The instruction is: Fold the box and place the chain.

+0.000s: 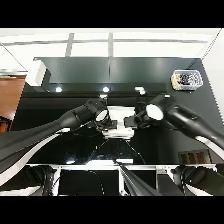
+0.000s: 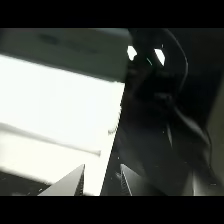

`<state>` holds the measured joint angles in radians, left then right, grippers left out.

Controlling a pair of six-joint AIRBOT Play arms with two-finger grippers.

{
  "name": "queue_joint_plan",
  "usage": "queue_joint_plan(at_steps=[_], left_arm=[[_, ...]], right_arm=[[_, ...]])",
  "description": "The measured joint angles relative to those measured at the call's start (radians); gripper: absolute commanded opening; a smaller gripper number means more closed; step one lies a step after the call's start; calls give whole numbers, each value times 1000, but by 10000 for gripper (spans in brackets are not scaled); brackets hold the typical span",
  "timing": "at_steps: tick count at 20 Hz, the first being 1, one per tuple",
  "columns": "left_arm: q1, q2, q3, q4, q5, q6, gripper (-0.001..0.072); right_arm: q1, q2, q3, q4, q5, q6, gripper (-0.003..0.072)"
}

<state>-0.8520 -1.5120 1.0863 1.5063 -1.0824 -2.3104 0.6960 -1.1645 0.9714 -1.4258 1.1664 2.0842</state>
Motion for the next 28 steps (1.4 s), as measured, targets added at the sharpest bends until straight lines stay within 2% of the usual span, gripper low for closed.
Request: queue_joint_plan(at_steps=[2, 5, 7, 8, 9, 11, 14, 15, 16, 20, 22, 24, 28], left_arm=[[0, 0, 0, 0, 0, 0, 25], [0, 0, 0, 0, 0, -1, 25], [0, 0, 0, 0, 0, -1, 25], [0, 0, 0, 0, 1, -1, 25], [0, 0, 0, 0, 2, -1, 25], [0, 0, 0, 0, 3, -1, 25], [0, 0, 0, 0, 5, -2, 25], [0, 0, 0, 0, 5, -2, 25], [0, 0, 0, 0, 5, -2, 25], [0, 0, 0, 0, 5, -2, 25], [0, 0, 0, 0, 5, -2, 25], [0, 0, 0, 0, 5, -2, 25], [0, 0, 0, 0, 5, -2, 25]], right_arm=[[-33, 90, 0, -84, 4, -11, 268], [-141, 167, -6, -383, -24, -13, 268], [-271, 176, -27, -571, -113, -13, 297], [-348, 168, -36, -627, -170, -13, 689], [-438, 150, -44, -660, -234, -11, 720], [-603, 92, -50, -646, -344, -8, 720], [-774, -42, 11, -513, -452, -34, 716], [-813, -102, 68, -456, -457, -49, 599], [-841, -165, 138, -399, -452, -63, 547], [-904, -462, 507, -181, -272, -119, 542], [-914, -580, 649, -121, -175, -133, 541], [-921, -659, 732, -94, -122, -140, 541], [-925, -744, 798, -73, -102, -148, 541]])
